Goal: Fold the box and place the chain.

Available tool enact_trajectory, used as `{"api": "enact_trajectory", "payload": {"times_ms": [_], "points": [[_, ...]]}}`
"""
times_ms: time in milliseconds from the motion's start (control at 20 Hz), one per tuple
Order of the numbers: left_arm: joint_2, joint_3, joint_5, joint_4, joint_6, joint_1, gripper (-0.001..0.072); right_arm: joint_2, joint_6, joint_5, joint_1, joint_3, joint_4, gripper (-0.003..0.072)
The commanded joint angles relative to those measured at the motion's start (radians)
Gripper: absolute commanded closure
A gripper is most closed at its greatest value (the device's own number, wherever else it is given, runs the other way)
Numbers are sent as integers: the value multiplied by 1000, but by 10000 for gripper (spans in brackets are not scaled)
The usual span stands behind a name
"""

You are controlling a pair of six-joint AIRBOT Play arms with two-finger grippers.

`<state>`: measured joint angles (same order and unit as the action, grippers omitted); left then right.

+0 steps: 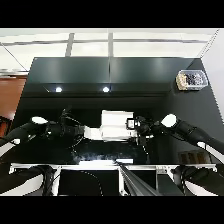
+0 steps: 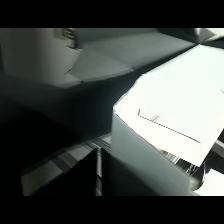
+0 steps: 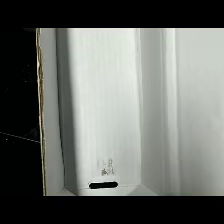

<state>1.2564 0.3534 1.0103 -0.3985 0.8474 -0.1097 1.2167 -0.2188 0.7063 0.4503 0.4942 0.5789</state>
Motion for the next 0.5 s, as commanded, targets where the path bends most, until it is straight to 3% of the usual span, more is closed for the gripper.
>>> {"api": "enact_trajectory", "payload": {"times_ms": [0,250,350,450], "points": [[2,16,40,48,-101,-9,567,1,1,0,0,0,-1,264],[2,56,54,48,-106,-9,64,1,1,0,0,0,-1,264],[2,76,95,49,-106,-10,11,1,1,0,0,0,-1,264],[1,103,138,48,-105,-15,11,1,1,0,0,0,-2,263]]}}
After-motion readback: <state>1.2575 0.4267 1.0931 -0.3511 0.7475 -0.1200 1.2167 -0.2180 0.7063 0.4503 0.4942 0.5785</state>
